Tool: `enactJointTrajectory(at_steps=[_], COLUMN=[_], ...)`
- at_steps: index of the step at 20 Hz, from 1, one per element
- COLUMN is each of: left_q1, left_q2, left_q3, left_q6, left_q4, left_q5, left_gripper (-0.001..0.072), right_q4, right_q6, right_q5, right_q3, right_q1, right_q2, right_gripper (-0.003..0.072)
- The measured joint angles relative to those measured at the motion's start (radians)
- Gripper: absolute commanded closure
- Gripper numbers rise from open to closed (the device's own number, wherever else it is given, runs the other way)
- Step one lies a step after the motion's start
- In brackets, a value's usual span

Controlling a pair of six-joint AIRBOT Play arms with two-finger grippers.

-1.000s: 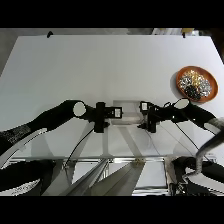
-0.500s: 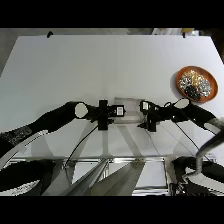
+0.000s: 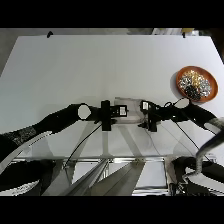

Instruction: Fold the box and place the chain.

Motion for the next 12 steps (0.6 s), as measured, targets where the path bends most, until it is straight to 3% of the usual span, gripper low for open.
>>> enactJointTrajectory(at_steps=[2,4,5,8,9,11,12], left_q1=[-0.004,-0.006,-0.008,-0.013,-0.014,-0.016,-0.015], left_q2=[-0.002,-0.004,-0.004,-0.004,-0.004,0.005,0.013], left_q3=[0.0,0.0,0.0,0.0,0.0,0.0,0.0], left_q6=[0.0,0.0,-0.001,-0.002,-0.002,-0.017,-0.034], left_q4=[-0.007,-0.013,-0.016,-0.017,-0.018,-0.023,-0.019], left_q5=[-0.001,-0.006,-0.005,-0.005,-0.005,-0.009,-0.024], left_gripper=[0.0299,0.0103,0.0068,0.0096,0.0214,0.0625,0.0703], right_q4=[0.0,0.0,0.0,0.0,0.0,0.0,0.0], right_q6=[-0.001,-0.001,0.0,0.0,0.001,0.002,0.003], right_q5=[0.0,0.0,0.001,0.001,0.002,0.008,0.013], right_q3=[0.0,0.0,0.0,0.0,0.0,0.0,-0.001], right_q1=[0.0,0.0,0.0,0.0,0.0,0.001,0.001], right_q2=[0.0,0.0,0.0,0.0,0.0,0.0,0.0], right_gripper=[0.0285,0.0285,0.0285,0.0285,0.0285,0.0285,0.0285])
